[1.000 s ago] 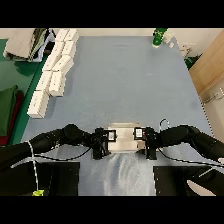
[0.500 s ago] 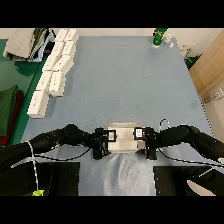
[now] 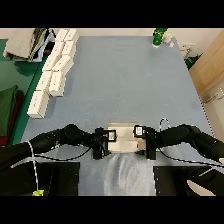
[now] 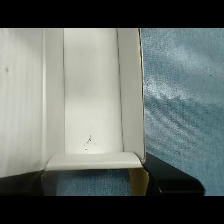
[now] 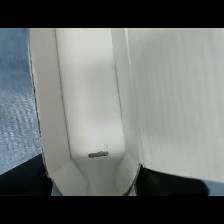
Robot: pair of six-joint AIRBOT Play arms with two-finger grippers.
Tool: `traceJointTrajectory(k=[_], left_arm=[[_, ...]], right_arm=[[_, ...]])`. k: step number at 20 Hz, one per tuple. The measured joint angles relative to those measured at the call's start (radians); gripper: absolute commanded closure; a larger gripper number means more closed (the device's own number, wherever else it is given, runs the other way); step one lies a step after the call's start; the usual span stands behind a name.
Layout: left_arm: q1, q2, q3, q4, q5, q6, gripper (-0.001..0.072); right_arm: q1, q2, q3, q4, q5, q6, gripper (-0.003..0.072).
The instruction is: Fold the box.
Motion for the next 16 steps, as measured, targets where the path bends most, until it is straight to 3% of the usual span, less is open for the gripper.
traceJointTrajectory(k=[5,10,14,16], left_arm=[[0.0,0.0,0.0,0.0,0.0,0.0,0.0303],[0.0,0.0,0.0,0.0,0.0,0.0,0.0303],[0.0,0.0,0.0,0.0,0.0,0.0,0.0303],[0.0,0.0,0.0,0.0,-0.001,0.0,0.0303]], right_arm=[[0.0,0.086,0.037,-0.157,-0.07,0.188,-0.0031],[0.0,0.232,0.105,-0.327,-0.29,0.474,-0.0018],[0.0,0.32,0.147,-0.236,-0.363,0.883,0.0398],[0.003,0.315,0.155,-0.119,-0.347,1.03,0.0398]])
